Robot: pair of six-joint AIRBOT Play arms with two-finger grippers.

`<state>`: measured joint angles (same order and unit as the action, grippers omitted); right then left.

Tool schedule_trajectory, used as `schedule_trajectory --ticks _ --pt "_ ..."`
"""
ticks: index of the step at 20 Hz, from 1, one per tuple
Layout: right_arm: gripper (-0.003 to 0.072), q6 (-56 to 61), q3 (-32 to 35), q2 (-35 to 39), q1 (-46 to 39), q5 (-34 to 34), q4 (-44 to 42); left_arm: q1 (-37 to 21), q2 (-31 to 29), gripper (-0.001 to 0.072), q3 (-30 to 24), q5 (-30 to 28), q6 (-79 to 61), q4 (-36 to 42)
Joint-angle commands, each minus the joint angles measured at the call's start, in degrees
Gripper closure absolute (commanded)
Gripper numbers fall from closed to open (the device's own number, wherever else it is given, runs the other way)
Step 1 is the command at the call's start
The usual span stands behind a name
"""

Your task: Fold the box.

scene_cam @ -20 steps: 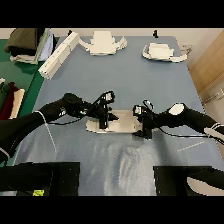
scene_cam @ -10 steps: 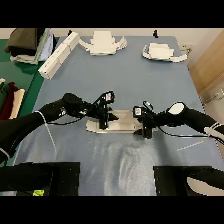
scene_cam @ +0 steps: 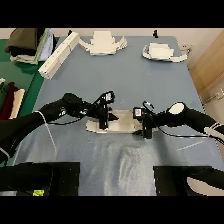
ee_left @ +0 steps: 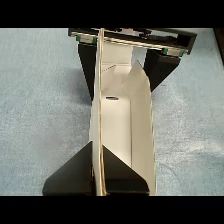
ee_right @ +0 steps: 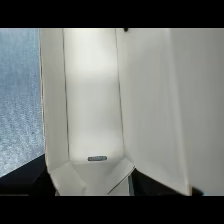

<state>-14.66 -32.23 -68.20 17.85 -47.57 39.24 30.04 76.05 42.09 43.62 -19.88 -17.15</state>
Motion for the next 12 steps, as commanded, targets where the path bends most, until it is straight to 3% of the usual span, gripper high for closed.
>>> schedule_trajectory --ticks 1,12 --pt "0.0074 -0.42 -0.04 -0.04 -0.02 0.68 -0.72 -0.02 0.02 0.0695 -0.02 -0.02 -0.02 -0.02" --pt "0.0108 0.02 -0.02 -2.29 -0.26 0.98 -0.48 -0.02 0.02 0.0695 -0.02 -0.02 -0.02 -0.02"
